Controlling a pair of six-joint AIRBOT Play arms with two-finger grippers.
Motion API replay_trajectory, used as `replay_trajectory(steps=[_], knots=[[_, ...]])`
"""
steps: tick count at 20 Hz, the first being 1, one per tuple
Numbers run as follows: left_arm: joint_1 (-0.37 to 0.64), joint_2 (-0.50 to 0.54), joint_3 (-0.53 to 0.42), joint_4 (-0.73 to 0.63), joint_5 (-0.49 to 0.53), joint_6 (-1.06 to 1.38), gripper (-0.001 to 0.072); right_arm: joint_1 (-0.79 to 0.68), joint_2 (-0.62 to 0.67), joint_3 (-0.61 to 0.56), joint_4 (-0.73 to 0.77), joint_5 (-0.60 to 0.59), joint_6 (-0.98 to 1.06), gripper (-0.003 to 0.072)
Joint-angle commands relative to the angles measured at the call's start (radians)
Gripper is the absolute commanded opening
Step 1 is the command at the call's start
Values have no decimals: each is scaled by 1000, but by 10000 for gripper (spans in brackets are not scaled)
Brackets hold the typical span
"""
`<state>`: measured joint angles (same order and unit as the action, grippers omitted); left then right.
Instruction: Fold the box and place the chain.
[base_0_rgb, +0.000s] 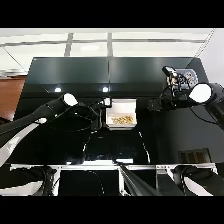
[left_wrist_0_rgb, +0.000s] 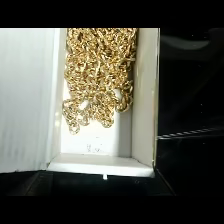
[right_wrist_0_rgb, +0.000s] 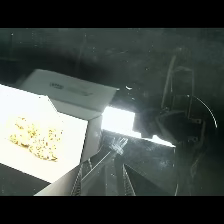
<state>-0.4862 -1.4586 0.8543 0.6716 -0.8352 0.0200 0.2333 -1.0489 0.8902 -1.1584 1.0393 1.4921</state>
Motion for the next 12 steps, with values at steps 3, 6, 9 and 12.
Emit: replay_trajectory(steps=[3, 6, 9, 12], knots=[[-3, 0, 0, 5, 17, 3, 462, 0, -2, 0, -15, -109, -1, 509], [-3, 0, 0, 5, 20, 3, 462, -1, -27, 0, 1, -274, -16, 720], [-3, 0, 0, 4, 20, 3, 462, -1, -102, 3, 185, -378, -141, 720], [-3, 0, 0, 4, 20, 3, 462, -1, -207, 3, 465, -228, -518, 720]])
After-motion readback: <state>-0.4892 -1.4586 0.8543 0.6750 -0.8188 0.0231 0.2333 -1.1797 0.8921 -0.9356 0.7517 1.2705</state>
